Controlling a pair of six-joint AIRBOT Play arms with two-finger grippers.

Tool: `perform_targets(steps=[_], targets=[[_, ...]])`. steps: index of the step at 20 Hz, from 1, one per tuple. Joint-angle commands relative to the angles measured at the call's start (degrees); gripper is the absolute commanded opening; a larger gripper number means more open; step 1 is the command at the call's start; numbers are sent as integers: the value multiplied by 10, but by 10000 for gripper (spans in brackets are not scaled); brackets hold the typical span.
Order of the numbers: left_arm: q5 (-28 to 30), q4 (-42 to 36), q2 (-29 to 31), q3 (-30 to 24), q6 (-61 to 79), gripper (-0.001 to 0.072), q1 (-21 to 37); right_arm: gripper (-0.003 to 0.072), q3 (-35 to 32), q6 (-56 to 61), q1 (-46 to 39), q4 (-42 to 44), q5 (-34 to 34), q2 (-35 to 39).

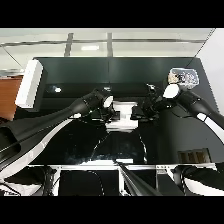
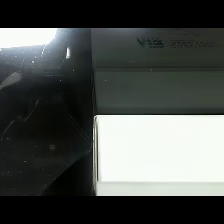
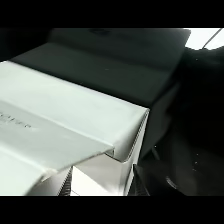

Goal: Fold the box and place the chain.

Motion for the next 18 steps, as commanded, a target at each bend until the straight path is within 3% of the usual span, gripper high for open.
perform_targets(steps=[1,2,3,10,11,13,18], targets=[[0,0,0,0,0,28,0,421,5,80,40,-71,-32,0],[0,0,0,0,0,28,0,335,5,89,46,-78,-37,0],[0,0,0,0,0,27,0,303,5,90,49,-78,-41,0],[0,0,0,0,0,28,0,297,6,177,96,-174,-46,0],[0,0,0,0,0,28,0,228,7,188,99,-183,-45,-1],[0,0,0,0,0,28,0,229,10,203,105,-193,-42,-6],[-1,0,0,0,0,28,0,229,66,280,150,-262,8,-54]])
